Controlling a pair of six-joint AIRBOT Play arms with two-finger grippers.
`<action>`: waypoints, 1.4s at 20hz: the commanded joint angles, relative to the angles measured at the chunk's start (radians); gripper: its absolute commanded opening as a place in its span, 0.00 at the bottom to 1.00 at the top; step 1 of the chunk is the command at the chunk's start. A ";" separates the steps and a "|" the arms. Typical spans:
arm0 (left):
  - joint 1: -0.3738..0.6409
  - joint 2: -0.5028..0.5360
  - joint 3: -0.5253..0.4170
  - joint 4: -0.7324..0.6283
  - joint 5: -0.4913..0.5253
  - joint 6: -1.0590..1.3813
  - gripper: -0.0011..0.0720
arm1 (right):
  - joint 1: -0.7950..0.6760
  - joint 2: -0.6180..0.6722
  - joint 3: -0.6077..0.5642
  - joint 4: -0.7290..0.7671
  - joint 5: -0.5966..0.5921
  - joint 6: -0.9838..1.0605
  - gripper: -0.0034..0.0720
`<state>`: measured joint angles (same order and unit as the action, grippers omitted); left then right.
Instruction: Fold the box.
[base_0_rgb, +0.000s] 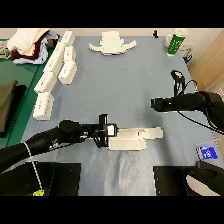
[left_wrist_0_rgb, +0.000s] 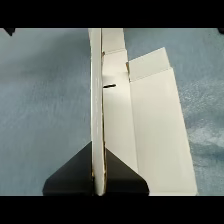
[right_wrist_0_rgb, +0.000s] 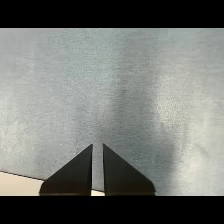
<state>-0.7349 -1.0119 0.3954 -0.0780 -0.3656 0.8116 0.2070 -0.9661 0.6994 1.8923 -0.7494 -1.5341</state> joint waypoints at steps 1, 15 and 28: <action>0.110 -0.013 0.035 0.035 -0.137 -0.125 0.03 | 0.001 0.000 -0.001 0.001 0.000 0.000 0.17; 0.279 -0.087 0.166 0.453 -0.523 -0.561 0.03 | 0.003 0.000 -0.001 0.009 0.005 0.000 0.17; 0.279 -0.130 0.165 0.455 -0.544 -0.563 0.03 | 0.007 0.000 -0.001 0.008 0.006 -0.003 0.17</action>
<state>-0.4561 -1.1393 0.5610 0.3706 -0.8940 0.2527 0.2131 -0.9661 0.6994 1.9003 -0.7437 -1.5364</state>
